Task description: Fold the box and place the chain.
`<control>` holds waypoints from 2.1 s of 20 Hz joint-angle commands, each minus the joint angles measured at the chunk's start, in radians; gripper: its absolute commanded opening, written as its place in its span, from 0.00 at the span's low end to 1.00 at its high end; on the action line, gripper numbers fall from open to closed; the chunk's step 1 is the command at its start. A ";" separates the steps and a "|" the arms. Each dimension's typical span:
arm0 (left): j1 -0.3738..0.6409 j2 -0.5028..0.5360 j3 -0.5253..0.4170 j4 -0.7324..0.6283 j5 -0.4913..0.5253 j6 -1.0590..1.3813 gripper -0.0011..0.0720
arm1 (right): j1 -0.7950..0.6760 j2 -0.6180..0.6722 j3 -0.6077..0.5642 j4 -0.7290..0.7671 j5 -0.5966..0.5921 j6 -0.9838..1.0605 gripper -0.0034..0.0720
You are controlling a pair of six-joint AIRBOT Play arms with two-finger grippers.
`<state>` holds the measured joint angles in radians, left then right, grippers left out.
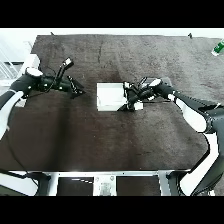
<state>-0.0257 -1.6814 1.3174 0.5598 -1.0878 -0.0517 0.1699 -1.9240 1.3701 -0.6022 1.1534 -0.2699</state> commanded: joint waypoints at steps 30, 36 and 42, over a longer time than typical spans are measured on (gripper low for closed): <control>-0.171 -0.191 0.100 0.122 -0.001 0.261 1.00 | 0.001 0.000 0.000 0.000 0.000 0.000 0.77; -0.173 -0.203 0.101 0.109 -0.010 0.270 1.00 | 0.001 0.000 0.000 0.000 0.000 0.000 0.77; -0.205 -0.220 0.101 0.098 0.024 0.300 1.00 | 0.001 0.000 0.000 0.000 0.000 0.000 0.77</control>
<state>-0.2214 -1.8950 1.4170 0.6693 -1.0767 0.2317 0.1715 -1.9240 1.3701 -0.6022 1.1519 -0.2707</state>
